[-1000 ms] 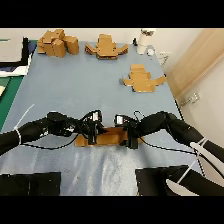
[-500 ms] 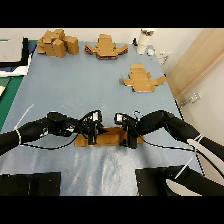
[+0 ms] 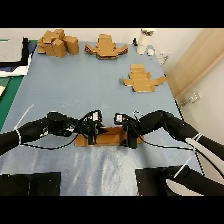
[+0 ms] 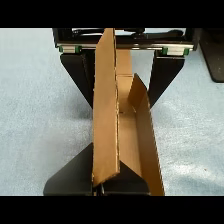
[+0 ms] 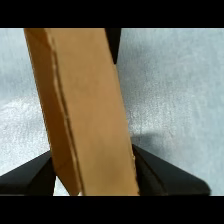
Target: Fold the box.
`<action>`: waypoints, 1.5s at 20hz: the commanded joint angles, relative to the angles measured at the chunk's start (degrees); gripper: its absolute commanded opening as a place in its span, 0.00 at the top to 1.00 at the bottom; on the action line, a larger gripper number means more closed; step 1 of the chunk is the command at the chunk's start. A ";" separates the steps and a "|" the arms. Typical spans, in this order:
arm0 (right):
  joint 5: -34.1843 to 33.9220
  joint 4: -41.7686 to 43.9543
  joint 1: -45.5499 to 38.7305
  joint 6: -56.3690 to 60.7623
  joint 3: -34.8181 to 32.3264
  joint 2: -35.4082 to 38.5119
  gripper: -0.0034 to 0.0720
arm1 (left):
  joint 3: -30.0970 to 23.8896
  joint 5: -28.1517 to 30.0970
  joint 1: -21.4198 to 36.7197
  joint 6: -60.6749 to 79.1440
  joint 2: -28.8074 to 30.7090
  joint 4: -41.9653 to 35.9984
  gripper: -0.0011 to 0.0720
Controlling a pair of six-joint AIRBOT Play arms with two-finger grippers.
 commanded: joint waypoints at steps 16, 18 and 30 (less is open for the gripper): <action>1.25 -0.17 1.18 -4.98 -0.26 -1.92 0.12 | 0.07 -0.02 0.02 0.00 0.02 0.02 0.96; 1.29 0.02 1.20 -4.98 -0.48 -2.45 0.12 | 0.07 -0.02 0.04 0.00 0.02 0.02 0.96; 1.40 -0.11 1.20 -4.98 -0.55 -3.85 0.30 | 0.07 -0.02 0.02 0.00 0.02 0.02 0.96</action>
